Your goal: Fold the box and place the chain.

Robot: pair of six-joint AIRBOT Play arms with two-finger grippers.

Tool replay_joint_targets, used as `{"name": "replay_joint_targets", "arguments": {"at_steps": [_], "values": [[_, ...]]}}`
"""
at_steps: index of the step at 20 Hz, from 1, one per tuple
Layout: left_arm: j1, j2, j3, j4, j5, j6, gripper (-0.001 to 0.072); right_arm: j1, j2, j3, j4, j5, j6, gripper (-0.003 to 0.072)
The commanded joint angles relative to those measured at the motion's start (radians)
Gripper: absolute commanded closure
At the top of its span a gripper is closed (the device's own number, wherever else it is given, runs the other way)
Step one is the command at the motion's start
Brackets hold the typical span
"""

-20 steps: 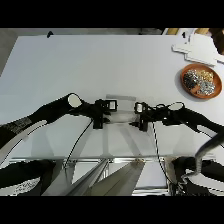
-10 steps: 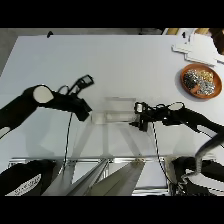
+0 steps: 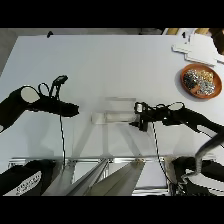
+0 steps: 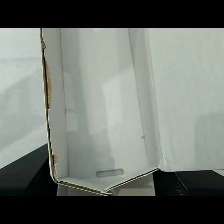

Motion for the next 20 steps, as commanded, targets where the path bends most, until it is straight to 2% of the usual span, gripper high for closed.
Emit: {"name": "replay_joint_targets", "arguments": {"at_steps": [1,3,6,10,14,20], "values": [[-0.057,-0.126,-0.015,-0.161,0.065,0.024,0.0705,0.000,0.000,0.000,0.000,0.000,0.000,0.0389],[-0.105,-0.172,-0.013,-0.177,0.109,0.030,0.0705,0.000,0.000,0.000,0.000,0.000,0.000,0.0389],[-0.131,-0.183,-0.013,-0.194,0.175,0.023,0.0704,0.000,0.000,0.000,0.000,0.000,0.000,0.0389],[-0.134,-0.192,-0.013,-0.200,0.138,0.019,0.0704,0.000,0.000,0.000,0.000,0.000,0.000,0.0389],[-0.154,-0.216,-0.013,-0.198,0.159,-0.004,0.0704,0.000,0.000,0.000,0.000,0.000,0.000,0.0389],[-0.191,-0.190,0.011,-0.261,0.137,0.021,0.0701,0.000,0.000,0.000,0.000,0.000,0.000,0.0389]]}}
